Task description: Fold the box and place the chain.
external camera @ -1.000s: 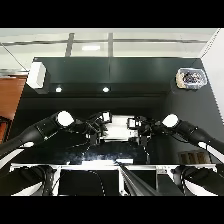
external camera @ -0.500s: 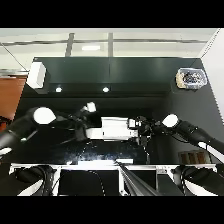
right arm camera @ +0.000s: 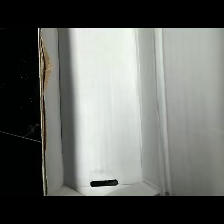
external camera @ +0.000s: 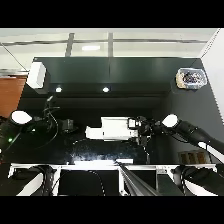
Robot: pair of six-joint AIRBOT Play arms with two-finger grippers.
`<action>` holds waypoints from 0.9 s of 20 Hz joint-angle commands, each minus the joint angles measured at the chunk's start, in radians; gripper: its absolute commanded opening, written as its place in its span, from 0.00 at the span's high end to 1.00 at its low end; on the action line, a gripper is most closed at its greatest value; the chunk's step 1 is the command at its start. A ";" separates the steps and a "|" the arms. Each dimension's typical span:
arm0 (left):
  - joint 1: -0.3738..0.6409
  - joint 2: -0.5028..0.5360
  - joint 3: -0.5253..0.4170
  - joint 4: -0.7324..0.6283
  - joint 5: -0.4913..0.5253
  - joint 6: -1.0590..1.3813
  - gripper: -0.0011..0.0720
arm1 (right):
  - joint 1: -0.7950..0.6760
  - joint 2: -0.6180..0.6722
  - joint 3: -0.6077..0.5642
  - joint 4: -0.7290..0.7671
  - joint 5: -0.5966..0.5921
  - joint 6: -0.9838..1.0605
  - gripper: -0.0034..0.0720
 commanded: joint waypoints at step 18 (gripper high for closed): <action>-0.157 -0.290 0.024 -0.352 -0.037 0.257 0.95 | 0.001 0.000 0.000 0.000 0.001 0.000 0.32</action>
